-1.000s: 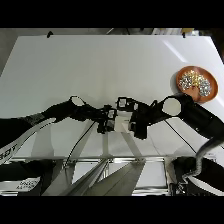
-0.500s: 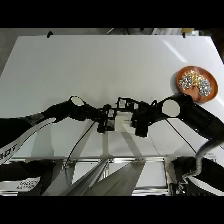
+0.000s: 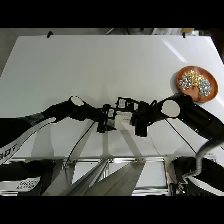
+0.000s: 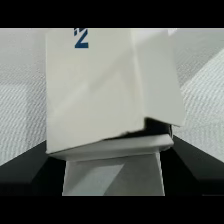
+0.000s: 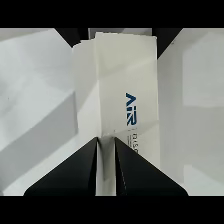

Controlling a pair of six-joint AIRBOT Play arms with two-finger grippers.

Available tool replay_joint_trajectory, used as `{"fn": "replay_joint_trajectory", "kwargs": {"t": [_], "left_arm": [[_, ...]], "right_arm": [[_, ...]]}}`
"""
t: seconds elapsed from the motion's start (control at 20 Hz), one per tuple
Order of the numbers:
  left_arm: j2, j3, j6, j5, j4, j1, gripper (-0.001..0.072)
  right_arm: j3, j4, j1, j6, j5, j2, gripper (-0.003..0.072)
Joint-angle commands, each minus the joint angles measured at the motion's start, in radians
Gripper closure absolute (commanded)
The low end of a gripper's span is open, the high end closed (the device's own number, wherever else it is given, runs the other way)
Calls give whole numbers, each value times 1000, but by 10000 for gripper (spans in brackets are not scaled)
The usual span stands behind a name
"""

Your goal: Fold the box and place the chain.

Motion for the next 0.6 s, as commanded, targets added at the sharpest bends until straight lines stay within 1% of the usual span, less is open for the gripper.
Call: {"fn": "replay_joint_trajectory", "kwargs": {"t": [0.0,0.55], "left_arm": [[1,1,2,-4,0,0,540],[1,1,2,-5,0,0,540]], "right_arm": [[-2,-20,19,0,-35,0,587],[-11,-44,24,0,-59,0,593]]}}
